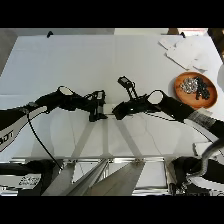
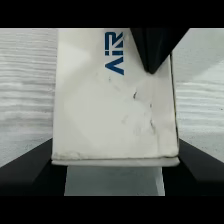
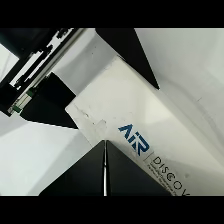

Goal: Fold the box and place the chain.

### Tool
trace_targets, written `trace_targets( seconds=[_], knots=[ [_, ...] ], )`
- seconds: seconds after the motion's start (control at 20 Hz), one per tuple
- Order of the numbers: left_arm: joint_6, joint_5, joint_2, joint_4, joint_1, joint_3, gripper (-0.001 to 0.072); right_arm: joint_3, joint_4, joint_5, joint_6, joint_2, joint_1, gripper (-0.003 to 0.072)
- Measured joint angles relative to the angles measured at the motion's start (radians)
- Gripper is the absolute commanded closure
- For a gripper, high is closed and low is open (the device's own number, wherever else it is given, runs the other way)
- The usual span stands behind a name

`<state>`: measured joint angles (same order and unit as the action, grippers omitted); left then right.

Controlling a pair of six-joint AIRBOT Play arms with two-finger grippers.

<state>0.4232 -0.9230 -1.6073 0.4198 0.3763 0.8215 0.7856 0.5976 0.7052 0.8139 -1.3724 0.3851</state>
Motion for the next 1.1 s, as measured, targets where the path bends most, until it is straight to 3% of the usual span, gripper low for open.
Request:
trace_targets(
  seconds=[0.4, 0.8, 0.95, 1.1],
  knots=[
    [-0.003, -0.004, 0.000, 0.000, 0.001, 0.000, 0.0418, -0.012, 0.004, 0.010, 0.000, 0.017, 0.000, 0.0678],
    [-0.004, 0.000, 0.000, -0.002, 0.000, 0.000, 0.0418, -0.012, 0.048, -0.037, 0.030, 0.241, 0.000, 0.0678],
    [-0.004, 0.000, 0.000, -0.002, 0.000, 0.000, 0.0418, -0.012, 0.220, -0.011, 0.160, 0.360, 0.000, 0.0678],
    [-0.002, 0.000, 0.000, -0.001, 0.000, 0.000, 0.0418, -0.012, 0.529, 0.065, 0.375, 0.470, -0.001, 0.0678]
  ],
)
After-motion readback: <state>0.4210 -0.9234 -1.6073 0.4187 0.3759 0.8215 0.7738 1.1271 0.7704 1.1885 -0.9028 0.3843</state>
